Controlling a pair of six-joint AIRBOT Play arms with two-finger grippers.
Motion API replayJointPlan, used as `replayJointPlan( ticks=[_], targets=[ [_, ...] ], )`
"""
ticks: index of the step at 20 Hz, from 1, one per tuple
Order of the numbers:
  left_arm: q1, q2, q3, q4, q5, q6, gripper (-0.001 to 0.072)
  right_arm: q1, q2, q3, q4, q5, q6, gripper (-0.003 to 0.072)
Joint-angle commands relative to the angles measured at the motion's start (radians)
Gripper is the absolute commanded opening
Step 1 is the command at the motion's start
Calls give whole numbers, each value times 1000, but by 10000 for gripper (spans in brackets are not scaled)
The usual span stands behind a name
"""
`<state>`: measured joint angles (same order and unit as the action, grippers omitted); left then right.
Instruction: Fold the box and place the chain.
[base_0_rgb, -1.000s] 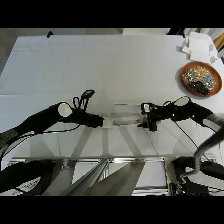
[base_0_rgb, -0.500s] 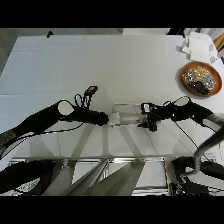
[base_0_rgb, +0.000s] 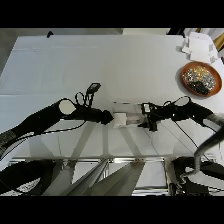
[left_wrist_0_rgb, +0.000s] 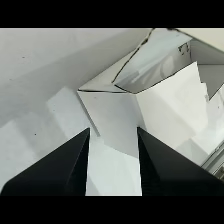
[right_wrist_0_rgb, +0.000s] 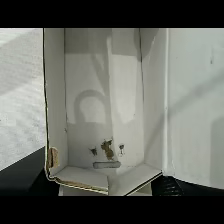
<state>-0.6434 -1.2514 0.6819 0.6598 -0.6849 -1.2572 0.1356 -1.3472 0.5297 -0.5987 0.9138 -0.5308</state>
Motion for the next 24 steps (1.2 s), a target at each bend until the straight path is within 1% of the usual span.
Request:
replayJointPlan(
  ticks=[1,4,8,9,17,21,24],
  targets=[
    [-9,1,2,-5,-2,0,352,0,1,0,0,-1,2,371],
    [-1,2,2,11,-25,-5,351,0,1,0,0,-1,2,371],
    [47,2,2,127,-97,-127,350,0,1,0,0,-1,2,371],
    [55,2,2,134,-111,-139,350,0,1,0,0,-1,2,371],
    [56,27,3,88,-124,-138,348,0,1,0,0,-1,2,371],
    [56,48,21,58,-124,-138,348,0,1,0,0,-1,2,371],
    [34,47,31,52,-127,-138,349,0,1,0,0,-1,2,371]
  ],
)
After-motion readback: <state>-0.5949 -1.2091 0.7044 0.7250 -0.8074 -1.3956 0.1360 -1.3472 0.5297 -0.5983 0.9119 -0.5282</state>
